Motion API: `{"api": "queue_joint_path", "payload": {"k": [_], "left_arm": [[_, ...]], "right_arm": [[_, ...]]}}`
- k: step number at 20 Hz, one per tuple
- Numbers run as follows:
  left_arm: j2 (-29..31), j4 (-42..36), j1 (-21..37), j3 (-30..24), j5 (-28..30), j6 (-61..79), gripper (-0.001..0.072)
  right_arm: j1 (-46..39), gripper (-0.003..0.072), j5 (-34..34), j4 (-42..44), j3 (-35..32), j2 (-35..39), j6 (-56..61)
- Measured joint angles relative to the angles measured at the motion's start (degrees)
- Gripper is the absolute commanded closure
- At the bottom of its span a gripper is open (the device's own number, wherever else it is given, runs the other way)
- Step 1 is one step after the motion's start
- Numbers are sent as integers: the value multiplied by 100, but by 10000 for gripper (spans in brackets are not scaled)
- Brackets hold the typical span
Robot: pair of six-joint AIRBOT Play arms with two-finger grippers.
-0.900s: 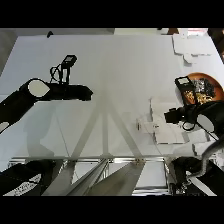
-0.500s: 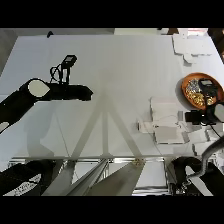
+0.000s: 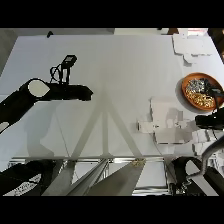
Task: Fold the box and place the chain.
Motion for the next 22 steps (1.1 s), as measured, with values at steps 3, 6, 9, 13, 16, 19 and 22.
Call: {"api": "queue_joint_path", "payload": {"k": [3,6,9,13,16,19,22], "left_arm": [[0,-2,0,0,-2,0,698],[0,-2,0,0,-2,0,698],[0,-2,0,0,-2,-2,698],[0,-2,0,0,-2,0,698],[0,-2,0,0,-2,0,698],[0,-2,0,0,-2,0,698],[0,0,0,0,-2,0,698]], "right_arm": [[-87,351,-243,181,0,-533,-181],[-122,672,-605,348,0,-780,-315],[-133,671,-723,435,0,-876,-562],[-136,672,-442,979,24,-844,-1003],[-28,672,-210,1746,57,-629,-1408],[280,672,-175,2586,72,-275,-1775],[669,672,-358,3480,74,20,-2157]]}}
